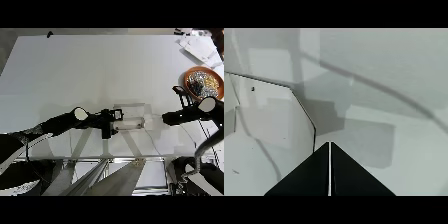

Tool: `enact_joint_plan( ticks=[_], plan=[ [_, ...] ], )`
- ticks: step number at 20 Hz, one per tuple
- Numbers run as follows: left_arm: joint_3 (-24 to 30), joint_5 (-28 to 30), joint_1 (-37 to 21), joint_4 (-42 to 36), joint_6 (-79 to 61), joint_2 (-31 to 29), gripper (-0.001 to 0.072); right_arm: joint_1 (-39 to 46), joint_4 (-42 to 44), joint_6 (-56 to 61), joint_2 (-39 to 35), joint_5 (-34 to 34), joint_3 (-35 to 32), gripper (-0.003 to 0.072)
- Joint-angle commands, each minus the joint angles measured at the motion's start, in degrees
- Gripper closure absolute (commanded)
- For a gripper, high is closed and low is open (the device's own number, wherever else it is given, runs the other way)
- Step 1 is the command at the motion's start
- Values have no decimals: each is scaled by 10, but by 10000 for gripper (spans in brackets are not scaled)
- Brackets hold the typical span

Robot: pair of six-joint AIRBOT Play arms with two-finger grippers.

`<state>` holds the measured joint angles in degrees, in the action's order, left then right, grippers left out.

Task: Fold the box and place the chain.

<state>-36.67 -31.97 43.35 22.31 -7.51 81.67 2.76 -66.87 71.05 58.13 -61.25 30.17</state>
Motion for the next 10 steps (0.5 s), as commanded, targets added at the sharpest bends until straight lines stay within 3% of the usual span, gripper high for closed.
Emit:
enact_joint_plan(
  ticks=[1,10],
  plan=[
    [0,0,0,0,0,0,317,2,61,-41,44,2,0,679],
    [0,0,0,0,0,0,317,-5,130,-75,49,-12,-12,679]
  ],
)
